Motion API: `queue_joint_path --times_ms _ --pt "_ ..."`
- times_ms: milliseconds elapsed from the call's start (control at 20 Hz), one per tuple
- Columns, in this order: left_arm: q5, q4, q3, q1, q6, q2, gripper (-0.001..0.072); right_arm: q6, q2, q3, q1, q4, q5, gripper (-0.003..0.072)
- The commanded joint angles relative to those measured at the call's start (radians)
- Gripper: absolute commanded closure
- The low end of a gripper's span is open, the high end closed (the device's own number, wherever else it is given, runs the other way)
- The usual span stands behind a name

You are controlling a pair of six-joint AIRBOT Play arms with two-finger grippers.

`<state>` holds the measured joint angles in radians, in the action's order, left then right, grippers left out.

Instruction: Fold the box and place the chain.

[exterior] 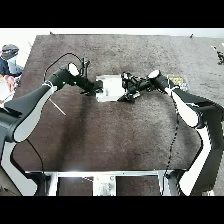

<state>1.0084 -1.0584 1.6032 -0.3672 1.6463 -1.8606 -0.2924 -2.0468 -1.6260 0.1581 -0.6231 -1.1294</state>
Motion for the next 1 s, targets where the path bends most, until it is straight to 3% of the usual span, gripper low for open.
queue_joint_path --times_ms 0,350,450,550,750,950 --pt "0.004 -0.115 0.023 -0.026 0.097 -0.005 0.0294 0.0 0.0 0.0 0.0 -0.001 0.0 0.0073" --pt "0.064 -0.207 0.094 -0.057 0.22 -0.033 0.0294 0.0 0.0 0.0 0.0 -0.001 0.0 0.0073" --pt "0.128 -0.276 0.16 -0.077 0.258 -0.07 0.0297 0.0 0.0 0.0 0.0 -0.001 0.0 0.0073" --pt "0.201 -0.368 0.235 -0.105 0.306 -0.107 0.0358 0.0 0.0 0.0 0.0 -0.001 0.0 0.0073" --pt "0.257 -0.548 0.313 -0.161 0.399 -0.137 0.0363 0.0 0.0 0.0 0.0 -0.001 0.0 0.0073" --pt "0.275 -0.563 0.323 -0.177 0.435 -0.168 0.0363 0.0 0.0 0.0 0.0 -0.001 0.0 0.0074"
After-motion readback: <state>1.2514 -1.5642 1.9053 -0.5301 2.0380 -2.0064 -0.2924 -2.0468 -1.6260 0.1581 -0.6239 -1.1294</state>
